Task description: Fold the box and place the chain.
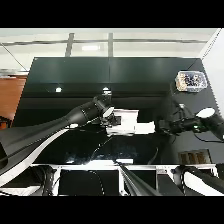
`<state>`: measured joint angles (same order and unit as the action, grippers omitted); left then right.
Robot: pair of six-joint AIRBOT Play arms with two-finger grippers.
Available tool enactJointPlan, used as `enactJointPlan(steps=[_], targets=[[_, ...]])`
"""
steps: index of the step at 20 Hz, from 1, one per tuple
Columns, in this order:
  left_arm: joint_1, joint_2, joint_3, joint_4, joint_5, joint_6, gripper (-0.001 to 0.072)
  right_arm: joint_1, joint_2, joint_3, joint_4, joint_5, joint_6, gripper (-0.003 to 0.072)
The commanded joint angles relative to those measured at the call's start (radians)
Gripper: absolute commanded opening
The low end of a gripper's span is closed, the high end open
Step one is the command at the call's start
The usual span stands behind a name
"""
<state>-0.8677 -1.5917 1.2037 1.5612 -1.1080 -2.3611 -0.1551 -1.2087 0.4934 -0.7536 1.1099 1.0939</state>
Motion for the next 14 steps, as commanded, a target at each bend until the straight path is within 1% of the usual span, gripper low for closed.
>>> enactJointPlan(steps=[1, 3, 6, 7, 8, 9, 10, 11, 14], targets=[[0.002, 0.000, 0.000, 0.001, 0.000, 0.000, 0.0028, 0.121, -0.101, -0.005, 0.127, -0.044, -0.084, 0.0018], [0.002, 0.000, 0.000, 0.000, 0.000, 0.000, 0.0028, 0.140, -0.111, 0.003, 0.133, -0.061, -0.089, 0.0018], [0.002, 0.000, 0.000, 0.000, 0.000, 0.000, 0.0028, 0.140, -0.111, 0.061, 0.133, -0.024, -0.097, 0.0020], [0.002, 0.000, 0.000, -0.003, 0.000, 0.000, 0.0028, 0.140, -0.111, 0.090, 0.133, -0.008, -0.097, 0.0041], [0.002, 0.000, 0.000, -0.003, 0.000, 0.000, 0.0028, 0.140, -0.111, 0.116, 0.133, 0.007, -0.096, 0.0215], [0.002, 0.000, 0.000, -0.003, 0.000, 0.000, 0.0028, 0.140, -0.111, 0.141, 0.133, 0.027, -0.096, 0.0408], [0.002, 0.000, 0.000, -0.003, 0.000, 0.000, 0.0028, 0.140, -0.111, 0.157, 0.134, 0.039, -0.096, 0.0512], [0.002, 0.000, 0.000, -0.003, 0.000, 0.000, 0.0028, 0.140, -0.111, 0.168, 0.134, 0.052, -0.096, 0.0527], [0.002, 0.000, 0.000, -0.003, -0.001, 0.000, 0.0028, 0.140, -0.111, 0.171, 0.170, 0.102, -0.096, 0.0527]])
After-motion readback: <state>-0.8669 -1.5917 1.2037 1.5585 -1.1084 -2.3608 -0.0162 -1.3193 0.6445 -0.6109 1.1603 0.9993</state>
